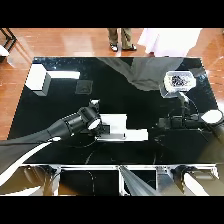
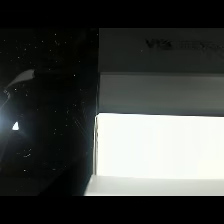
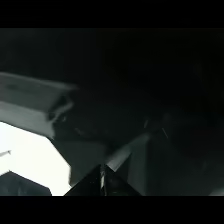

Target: Fold the box and place the chain.

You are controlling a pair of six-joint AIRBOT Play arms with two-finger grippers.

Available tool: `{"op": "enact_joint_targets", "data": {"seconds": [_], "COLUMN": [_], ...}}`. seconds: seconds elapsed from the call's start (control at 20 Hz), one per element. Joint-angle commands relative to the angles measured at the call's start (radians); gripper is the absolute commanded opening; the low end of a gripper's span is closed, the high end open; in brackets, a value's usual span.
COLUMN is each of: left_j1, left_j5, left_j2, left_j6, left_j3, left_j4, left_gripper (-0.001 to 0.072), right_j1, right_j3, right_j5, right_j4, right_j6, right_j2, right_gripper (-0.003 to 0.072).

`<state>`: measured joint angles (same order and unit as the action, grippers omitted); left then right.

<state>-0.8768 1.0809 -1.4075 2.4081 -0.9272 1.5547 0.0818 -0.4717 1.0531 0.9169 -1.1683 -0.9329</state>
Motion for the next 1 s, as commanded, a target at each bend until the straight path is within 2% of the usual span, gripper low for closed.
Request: {"op": "enact_joint_targets", "data": {"seconds": [0.0, 0.25, 0.45, 0.5, 0.55, 0.6, 0.75, 0.95], "left_j1": [0.000, 0.000, 0.000, 0.000, 0.000, 0.000, 0.000, 0.000], "left_j5": [0.001, 0.003, 0.002, 0.003, 0.005, 0.007, 0.007, 0.009], "left_j2": [0.000, 0.000, 0.000, 0.000, 0.000, 0.000, 0.000, 0.000], "left_j6": [0.001, 0.001, 0.001, 0.001, 0.001, 0.000, 0.001, 0.000], "left_j3": [0.000, 0.000, 0.000, 0.000, 0.000, 0.000, 0.000, 0.000], "left_j4": [0.000, -0.001, -0.004, -0.004, -0.005, -0.005, -0.005, -0.005], "left_gripper": [0.0020, 0.0019, 0.0020, 0.0020, 0.0019, 0.0020, 0.0020, 0.0019], "right_j1": [0.054, -0.101, -0.206, -0.216, -0.219, -0.219, -0.219, -0.220], "right_j3": [0.031, 0.031, 0.029, 0.029, 0.023, 0.008, -0.053, -0.122], "right_j5": [0.091, 0.057, -0.024, -0.015, 0.019, 0.065, 0.164, 0.201], "right_j4": [0.006, -0.162, -0.350, -0.377, -0.388, -0.383, -0.382, -0.386], "right_j6": [-0.139, -0.068, 0.014, 0.033, 0.056, 0.072, 0.095, 0.091], "right_j2": [-0.086, -0.286, -0.319, -0.319, -0.318, -0.318, -0.318, -0.318], "right_gripper": [0.0019, 0.0019, 0.0027, 0.0198, 0.0496, 0.0650, 0.0649, 0.0648]}}
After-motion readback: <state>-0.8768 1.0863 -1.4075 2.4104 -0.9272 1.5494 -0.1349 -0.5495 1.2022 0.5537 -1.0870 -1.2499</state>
